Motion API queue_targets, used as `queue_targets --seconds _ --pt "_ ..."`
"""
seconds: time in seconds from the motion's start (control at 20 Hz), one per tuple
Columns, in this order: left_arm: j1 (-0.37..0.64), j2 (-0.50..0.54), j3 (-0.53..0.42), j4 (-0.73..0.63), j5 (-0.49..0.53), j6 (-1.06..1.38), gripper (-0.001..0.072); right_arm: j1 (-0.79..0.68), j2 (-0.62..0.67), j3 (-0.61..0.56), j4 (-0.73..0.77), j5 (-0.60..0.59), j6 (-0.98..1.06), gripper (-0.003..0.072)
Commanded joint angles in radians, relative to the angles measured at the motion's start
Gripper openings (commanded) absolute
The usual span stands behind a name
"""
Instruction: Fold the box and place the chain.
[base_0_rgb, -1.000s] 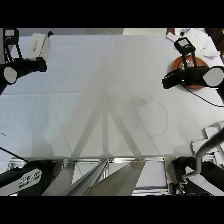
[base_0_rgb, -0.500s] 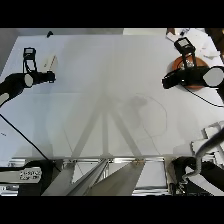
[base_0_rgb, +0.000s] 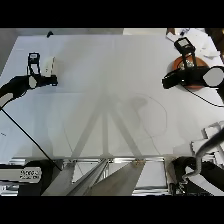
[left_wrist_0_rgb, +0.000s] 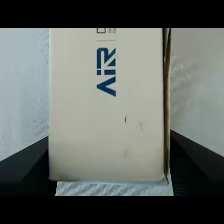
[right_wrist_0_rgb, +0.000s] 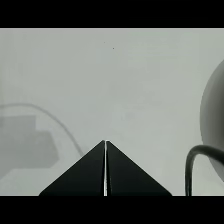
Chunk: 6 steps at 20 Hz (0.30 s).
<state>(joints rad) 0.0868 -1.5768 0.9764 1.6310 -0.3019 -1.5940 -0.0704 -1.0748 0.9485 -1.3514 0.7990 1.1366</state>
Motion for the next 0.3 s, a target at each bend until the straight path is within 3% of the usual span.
queue_targets --seconds 0.0,0.25 --pt "0.0 0.085 0.0 -0.008 0.0 -0.003 0.0694 0.0 0.0 0.0 0.0 0.0 0.0 0.0011" --pt "-0.001 0.306 0.0 -0.095 -0.113 -0.053 0.0694 0.0 0.0 0.0 0.0 0.0 0.0 0.0011"
